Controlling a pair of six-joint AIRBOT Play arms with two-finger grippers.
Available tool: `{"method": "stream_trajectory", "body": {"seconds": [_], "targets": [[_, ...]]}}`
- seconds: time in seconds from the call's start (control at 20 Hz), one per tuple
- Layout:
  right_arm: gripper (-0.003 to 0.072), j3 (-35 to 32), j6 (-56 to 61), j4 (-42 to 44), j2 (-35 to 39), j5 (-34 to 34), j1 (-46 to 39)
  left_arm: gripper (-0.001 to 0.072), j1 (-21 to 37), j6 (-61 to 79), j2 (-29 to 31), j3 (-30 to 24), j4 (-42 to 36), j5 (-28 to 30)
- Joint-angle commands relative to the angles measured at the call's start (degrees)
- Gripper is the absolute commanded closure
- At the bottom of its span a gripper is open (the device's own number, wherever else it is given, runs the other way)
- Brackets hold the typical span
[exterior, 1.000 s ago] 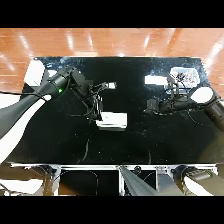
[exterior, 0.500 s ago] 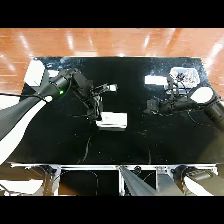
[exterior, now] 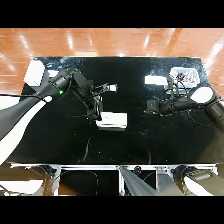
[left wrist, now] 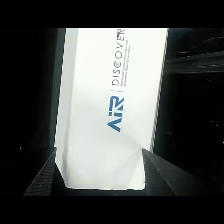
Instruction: Fold the box and place the chain.
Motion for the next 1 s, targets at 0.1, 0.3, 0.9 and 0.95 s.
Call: {"method": "stream_trajectory", "body": {"seconds": [0.1,0.3,0.9,0.95], "targets": [[0.0657,-0.02,0.02,0.02,0.0,0.39,-0.02,0.0067,-0.15,-0.46,0.35,-0.02,-0.02,0.11],[0.0657,-0.02,0.02,0.02,0.0,0.74,-0.02,0.0067,-0.87,-0.72,1.11,-0.04,1.29,-0.15],[0.0658,-0.02,0.0,0.0,0.0,0.76,-0.02,0.0067,-3.82,-3.19,1.6,-0.52,6.29,-2.34],[0.0658,-0.02,0.0,0.0,0.0,0.76,-0.02,0.0067,-4.0,-3.21,1.6,-0.9,6.73,-2.86]]}}
